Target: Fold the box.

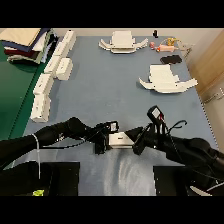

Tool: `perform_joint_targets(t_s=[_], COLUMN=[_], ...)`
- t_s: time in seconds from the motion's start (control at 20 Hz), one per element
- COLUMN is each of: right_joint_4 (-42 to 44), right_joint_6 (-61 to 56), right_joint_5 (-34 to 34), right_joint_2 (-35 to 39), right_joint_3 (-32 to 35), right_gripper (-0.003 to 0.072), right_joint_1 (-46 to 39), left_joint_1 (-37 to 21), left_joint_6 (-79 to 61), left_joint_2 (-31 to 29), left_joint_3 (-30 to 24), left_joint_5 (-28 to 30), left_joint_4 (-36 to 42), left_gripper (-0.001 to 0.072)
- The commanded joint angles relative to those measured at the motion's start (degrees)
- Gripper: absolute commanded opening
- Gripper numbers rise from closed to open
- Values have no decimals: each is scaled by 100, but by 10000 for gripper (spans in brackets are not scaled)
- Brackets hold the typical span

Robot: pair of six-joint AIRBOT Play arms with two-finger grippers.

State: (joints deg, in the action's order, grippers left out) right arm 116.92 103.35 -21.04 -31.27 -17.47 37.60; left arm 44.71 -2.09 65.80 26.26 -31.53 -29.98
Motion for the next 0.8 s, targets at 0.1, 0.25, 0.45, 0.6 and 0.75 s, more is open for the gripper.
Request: perform_joint_targets(t_s=[0.1, 0.25, 0.45, 0.6, 0.75], right_joint_4=[-2734, -3080, -3058, -3060, -3056], right_joint_6=[-3023, -3543, -3797, -3799, -3799], right_joint_5=[-2962, -3353, -3351, -3342, -3338], right_joint_2=[-415, -437, -501, -664, -951], right_joint_3=[-1279, -1596, -1600, -1600, -1600], right_gripper=[4, 4, 4, 3, 4], right_joint_1=[-1556, -2006, -2074, -2074, -2074], left_joint_1=[-17, -175, -1193, -2581, -3923], left_joint_6=[208, 905, 2955, 4280, 4476], left_joint_2=[-57, -461, -1357, -1744, -1639], left_joint_3=[87, 164, 164, 164, 166], left_joint_5=[-22, -52, -35, 0, 286], left_joint_4=[-2, -92, -1325, -2177, -2194], left_gripper=[523, 523, 523, 523, 522])
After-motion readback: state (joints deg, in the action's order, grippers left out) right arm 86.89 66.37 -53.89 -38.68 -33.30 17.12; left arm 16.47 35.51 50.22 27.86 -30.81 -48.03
